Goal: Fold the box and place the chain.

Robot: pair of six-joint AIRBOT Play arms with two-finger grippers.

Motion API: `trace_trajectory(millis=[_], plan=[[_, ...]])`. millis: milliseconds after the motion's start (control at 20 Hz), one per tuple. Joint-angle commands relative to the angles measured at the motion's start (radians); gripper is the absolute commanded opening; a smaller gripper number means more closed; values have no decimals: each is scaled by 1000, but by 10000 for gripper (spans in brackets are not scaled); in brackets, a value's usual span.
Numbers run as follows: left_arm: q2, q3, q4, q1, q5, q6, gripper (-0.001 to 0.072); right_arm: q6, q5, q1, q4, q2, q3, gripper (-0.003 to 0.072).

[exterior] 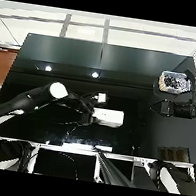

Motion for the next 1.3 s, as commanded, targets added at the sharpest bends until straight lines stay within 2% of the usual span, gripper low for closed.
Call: trace_trajectory(millis=[0, 150, 350, 750, 1250], plan=[[-105, 100, 0, -63, 33, -45, 707, -11, -16, -3, -13, 1, -2, 10], [-161, 159, 0, -57, -6, -101, 700, -21, -19, -3, -14, 1, -2, 10], [-205, 187, 2, -56, -70, -134, 699, -40, -31, -3, -14, 1, -2, 10], [-211, 187, 26, -55, -69, -134, 705, -53, -40, -3, -14, 1, -2, 10], [-245, 185, 185, -95, -35, -134, 707, -53, -66, -3, -14, 1, -2, 10]])
